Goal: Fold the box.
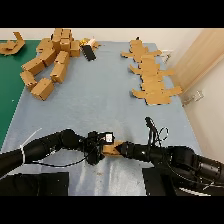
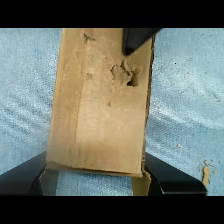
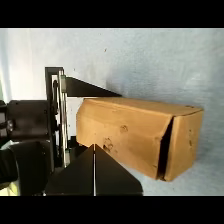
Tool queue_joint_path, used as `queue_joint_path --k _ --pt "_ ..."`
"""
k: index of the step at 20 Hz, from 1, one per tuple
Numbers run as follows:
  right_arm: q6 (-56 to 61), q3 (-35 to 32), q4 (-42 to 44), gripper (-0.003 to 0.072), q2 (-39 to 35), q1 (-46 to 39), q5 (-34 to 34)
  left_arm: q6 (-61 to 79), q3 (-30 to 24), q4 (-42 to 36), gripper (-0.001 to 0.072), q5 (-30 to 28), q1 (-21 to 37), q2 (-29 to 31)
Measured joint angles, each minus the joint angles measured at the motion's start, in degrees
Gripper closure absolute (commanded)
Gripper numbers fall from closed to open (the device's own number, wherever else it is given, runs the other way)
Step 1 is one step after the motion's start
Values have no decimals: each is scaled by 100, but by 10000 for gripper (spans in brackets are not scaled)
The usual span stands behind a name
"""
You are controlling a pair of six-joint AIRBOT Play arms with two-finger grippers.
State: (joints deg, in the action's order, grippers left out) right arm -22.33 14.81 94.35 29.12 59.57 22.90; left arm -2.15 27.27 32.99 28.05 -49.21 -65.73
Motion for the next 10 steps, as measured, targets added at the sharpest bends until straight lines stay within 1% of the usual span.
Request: queue_joint_path --k 6,10 --pt "284 -72 37 681 979 2 -1058 0 0 -2 100 0 0 0" --pt "308 -81 37 681 1340 11 -1447 2 0 0 100 0 0 0"
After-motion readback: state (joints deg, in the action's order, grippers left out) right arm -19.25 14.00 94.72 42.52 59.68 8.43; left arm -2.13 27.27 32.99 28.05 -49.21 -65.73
